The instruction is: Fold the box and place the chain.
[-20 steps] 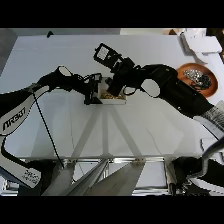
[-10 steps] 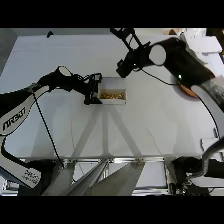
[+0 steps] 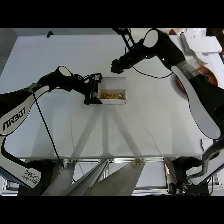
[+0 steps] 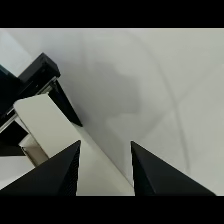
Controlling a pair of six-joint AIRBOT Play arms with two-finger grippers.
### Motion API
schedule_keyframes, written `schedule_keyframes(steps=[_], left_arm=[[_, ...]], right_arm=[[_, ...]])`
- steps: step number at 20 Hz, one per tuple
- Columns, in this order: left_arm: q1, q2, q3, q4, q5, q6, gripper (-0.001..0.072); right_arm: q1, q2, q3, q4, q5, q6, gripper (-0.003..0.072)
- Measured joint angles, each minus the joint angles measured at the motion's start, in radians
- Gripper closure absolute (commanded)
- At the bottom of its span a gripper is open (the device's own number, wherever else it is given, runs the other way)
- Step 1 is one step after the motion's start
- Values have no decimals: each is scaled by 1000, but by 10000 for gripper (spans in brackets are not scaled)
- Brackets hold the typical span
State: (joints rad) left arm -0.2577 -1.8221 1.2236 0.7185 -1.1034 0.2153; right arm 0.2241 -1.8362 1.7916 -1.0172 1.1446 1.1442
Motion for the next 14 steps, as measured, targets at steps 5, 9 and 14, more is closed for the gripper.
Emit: schedule_keyframes(steps=[5, 9, 14], left_arm=[[0, 0, 0, 0, 0, 0, 434], [0, 0, 0, 0, 0, 0, 434], [0, 0, 0, 0, 0, 0, 434]], right_arm=[[-5, -66, 9, 109, 51, -125, 349], [-6, -80, 9, 203, 108, -240, 350], [-5, -68, -10, 237, 193, -353, 349]])
